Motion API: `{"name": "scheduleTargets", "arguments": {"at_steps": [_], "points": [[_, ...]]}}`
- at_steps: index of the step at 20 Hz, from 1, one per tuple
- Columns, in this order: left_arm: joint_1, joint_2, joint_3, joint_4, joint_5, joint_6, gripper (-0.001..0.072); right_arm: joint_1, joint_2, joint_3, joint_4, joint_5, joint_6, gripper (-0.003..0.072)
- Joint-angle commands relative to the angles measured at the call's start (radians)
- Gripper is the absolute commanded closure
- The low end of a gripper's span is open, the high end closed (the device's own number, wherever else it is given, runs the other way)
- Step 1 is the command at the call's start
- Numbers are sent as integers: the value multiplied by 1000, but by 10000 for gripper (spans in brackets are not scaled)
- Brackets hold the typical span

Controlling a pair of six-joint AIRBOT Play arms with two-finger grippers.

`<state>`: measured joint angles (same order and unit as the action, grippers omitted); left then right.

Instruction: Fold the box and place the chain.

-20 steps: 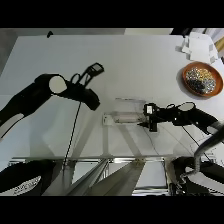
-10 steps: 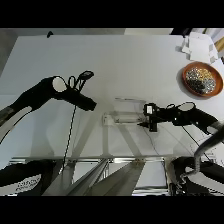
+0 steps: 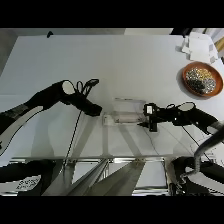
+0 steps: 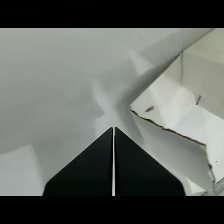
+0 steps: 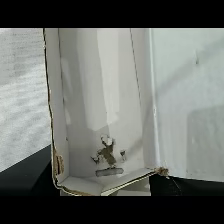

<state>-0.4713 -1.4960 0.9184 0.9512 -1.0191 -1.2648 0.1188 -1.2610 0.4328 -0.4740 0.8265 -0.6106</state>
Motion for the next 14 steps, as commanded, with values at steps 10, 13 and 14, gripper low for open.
{"name": "scheduleTargets", "arguments": {"at_steps": [10, 13, 14], "points": [[-82, -34, 0, -46, 12, -60, 709, 0, 0, 0, 0, 0, 0, 274], [-84, -34, 0, -159, 13, -10, 709, 0, 0, 0, 0, 0, 0, 274], [-84, -34, 0, -183, 14, 0, 709, 0, 0, 0, 0, 0, 0, 274]]}}
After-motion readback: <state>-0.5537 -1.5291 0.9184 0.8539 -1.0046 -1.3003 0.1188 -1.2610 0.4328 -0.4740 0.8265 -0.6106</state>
